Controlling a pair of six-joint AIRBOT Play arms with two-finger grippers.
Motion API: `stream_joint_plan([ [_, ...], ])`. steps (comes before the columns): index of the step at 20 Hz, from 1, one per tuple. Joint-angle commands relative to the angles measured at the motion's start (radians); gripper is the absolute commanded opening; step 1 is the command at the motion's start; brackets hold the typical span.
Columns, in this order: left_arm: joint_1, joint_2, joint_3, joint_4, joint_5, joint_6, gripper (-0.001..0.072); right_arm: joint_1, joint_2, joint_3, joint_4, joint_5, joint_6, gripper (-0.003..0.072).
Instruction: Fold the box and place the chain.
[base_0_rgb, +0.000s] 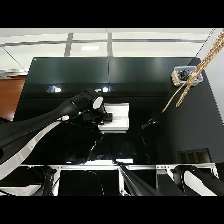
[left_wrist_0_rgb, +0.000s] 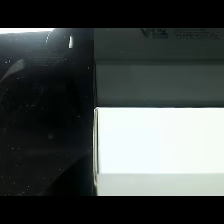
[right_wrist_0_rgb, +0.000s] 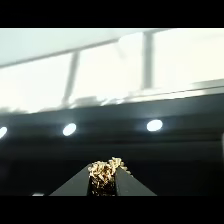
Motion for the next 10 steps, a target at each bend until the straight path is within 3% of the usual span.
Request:
stream_joint_plan([
  [1,0.0,0.0,0.0,0.0,-0.001,0.0,0.003,0.095,0.03,0.0,0.038,0.095,-0.006,0.0016],
  [5,0.0,0.0,0.0,0.0,-0.001,0.0,0.003,0.261,0.03,0.0,0.039,0.137,0.023,0.0016],
  [10,0.0,0.0,0.0,0.0,-0.002,0.0,0.003,0.422,0.029,-0.017,0.039,0.098,0.048,0.0016],
])
